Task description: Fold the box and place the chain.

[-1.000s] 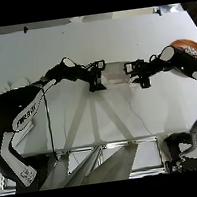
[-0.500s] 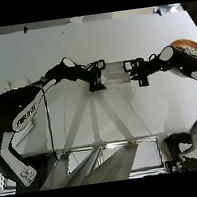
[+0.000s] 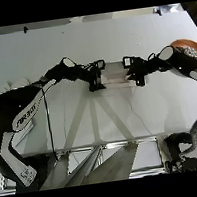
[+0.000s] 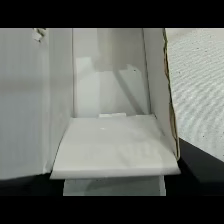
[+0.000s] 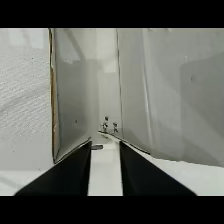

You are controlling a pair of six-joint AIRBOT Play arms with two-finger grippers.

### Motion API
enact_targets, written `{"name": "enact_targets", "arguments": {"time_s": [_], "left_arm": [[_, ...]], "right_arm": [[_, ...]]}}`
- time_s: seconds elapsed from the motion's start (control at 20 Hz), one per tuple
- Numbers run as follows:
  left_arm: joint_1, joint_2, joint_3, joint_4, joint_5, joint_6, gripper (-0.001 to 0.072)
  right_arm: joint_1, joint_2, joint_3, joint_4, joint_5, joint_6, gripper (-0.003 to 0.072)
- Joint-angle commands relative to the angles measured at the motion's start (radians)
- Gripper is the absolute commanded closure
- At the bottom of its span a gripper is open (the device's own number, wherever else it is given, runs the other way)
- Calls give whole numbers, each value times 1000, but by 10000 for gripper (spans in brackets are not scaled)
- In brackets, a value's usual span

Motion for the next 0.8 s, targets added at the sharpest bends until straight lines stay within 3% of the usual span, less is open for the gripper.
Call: {"name": "enact_targets", "arguments": {"time_s": [0.0,0.4,0.45,0.55,0.75], "left_arm": [[0,0,1,0,0,0,388],[0,0,1,0,0,0,388],[0,0,1,0,0,0,388],[0,0,1,0,-1,0,388],[0,0,1,0,-1,0,388]], "right_arm": [[1,-37,-1,10,2,1,306],[1,-65,0,9,0,7,312],[1,-62,0,2,2,14,391],[1,-42,0,-51,2,41,671],[1,39,0,-268,2,230,668]]}}
